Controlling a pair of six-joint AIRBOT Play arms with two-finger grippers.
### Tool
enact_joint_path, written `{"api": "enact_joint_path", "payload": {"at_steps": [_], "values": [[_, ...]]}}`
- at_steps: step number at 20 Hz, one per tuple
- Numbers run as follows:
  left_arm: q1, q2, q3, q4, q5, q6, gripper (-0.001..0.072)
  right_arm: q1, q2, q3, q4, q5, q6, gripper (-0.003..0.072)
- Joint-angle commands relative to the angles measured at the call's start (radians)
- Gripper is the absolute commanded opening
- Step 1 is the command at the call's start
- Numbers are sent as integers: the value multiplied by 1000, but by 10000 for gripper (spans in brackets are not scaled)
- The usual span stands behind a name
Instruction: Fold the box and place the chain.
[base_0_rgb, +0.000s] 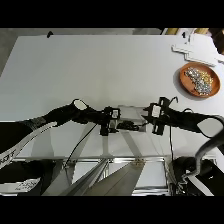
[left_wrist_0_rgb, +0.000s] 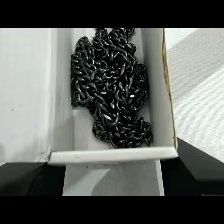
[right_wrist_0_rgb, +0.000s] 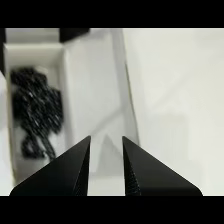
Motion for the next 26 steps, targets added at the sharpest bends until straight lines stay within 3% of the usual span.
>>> {"api": "enact_joint_path", "payload": {"at_steps": [1, 6, 11, 15, 20, 22, 23, 26], "values": [[0, 0, 1, 0, 0, 0, 169, -182, 15, -1, -32, 124, -98, 200], [0, 0, 1, 0, 0, 0, 169, -241, -128, -44, -122, 145, -101, 201], [0, 0, 1, 0, 0, 0, 169, -169, -246, -85, -37, 100, -301, 209], [0, 0, 1, 0, 0, 0, 169, -119, -306, -87, 52, -11, -308, 209], [0, 0, 1, 0, 0, 0, 169, -119, -369, -87, 54, -6, -307, 192], [0, 0, 1, 0, 0, 0, 169, -119, -363, -87, 34, 37, -306, 124], [0, 0, 1, 0, 0, 0, 169, -119, -352, -86, 6, 70, -286, 18], [0, 0, 1, 0, 0, 0, 169, -119, -287, -86, -71, 105, -102, 20]]}}
